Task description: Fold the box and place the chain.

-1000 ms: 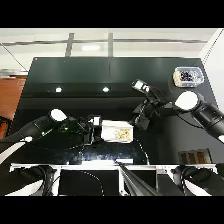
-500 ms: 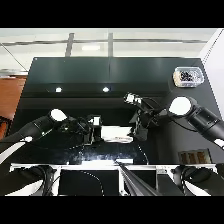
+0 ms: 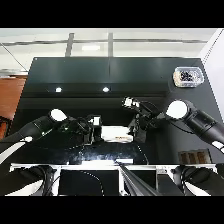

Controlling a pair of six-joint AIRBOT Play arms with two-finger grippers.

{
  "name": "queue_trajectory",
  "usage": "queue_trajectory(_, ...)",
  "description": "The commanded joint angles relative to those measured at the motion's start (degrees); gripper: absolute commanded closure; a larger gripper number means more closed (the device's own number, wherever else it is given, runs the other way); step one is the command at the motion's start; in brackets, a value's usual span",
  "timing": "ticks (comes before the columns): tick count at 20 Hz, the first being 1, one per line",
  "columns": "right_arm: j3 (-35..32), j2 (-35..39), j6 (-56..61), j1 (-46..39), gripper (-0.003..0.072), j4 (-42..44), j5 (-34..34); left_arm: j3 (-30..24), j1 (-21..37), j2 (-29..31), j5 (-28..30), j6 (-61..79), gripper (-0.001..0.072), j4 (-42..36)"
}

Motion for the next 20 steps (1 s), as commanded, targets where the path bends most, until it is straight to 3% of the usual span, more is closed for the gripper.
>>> queue_trajectory(1,-0.07,-0.04,0.04,1.20,0.0379,-0.76,-0.74,0.04,-0.02,-0.04,0.02,0.02,0.0233,0.02)
queue_trajectory(4,-0.07,-0.04,0.17,1.27,0.0380,-0.96,-1.42,0.04,-0.02,-0.04,0.02,0.02,0.0232,0.02)
queue_trajectory(6,-0.07,-0.04,0.17,1.27,0.0445,-0.98,-1.22,0.04,-0.02,-0.04,0.02,0.02,0.0232,0.02)
queue_trajectory(20,-1.44,-0.07,0.37,1.29,0.0446,-0.98,-2.40,0.04,-0.02,-0.04,0.02,0.02,0.0232,0.02)
